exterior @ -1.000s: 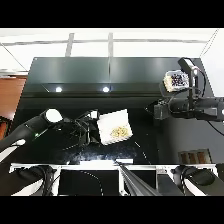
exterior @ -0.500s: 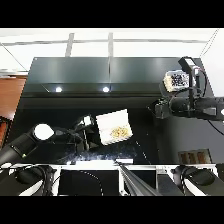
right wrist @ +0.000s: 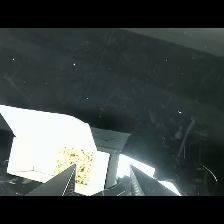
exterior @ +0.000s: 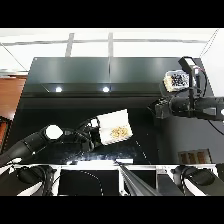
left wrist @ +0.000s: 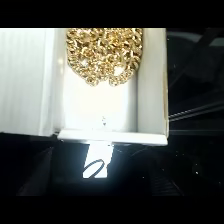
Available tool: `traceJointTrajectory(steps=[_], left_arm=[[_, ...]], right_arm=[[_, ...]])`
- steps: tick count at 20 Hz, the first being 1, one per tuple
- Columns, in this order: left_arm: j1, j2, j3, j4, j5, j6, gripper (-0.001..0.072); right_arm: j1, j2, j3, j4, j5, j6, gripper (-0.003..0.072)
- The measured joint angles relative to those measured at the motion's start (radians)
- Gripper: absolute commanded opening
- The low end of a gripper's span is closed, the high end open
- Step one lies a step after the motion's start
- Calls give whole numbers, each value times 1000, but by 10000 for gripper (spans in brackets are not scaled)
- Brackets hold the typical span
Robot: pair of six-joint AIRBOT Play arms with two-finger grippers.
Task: Fold the box and place the chain.
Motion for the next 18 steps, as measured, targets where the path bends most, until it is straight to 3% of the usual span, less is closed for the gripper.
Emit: traceJointTrajectory(steps=[18], left_arm=[[-3,-23,12,-22,-28,4,708]], right_arm=[[0,0,0,0,0,0,408]])
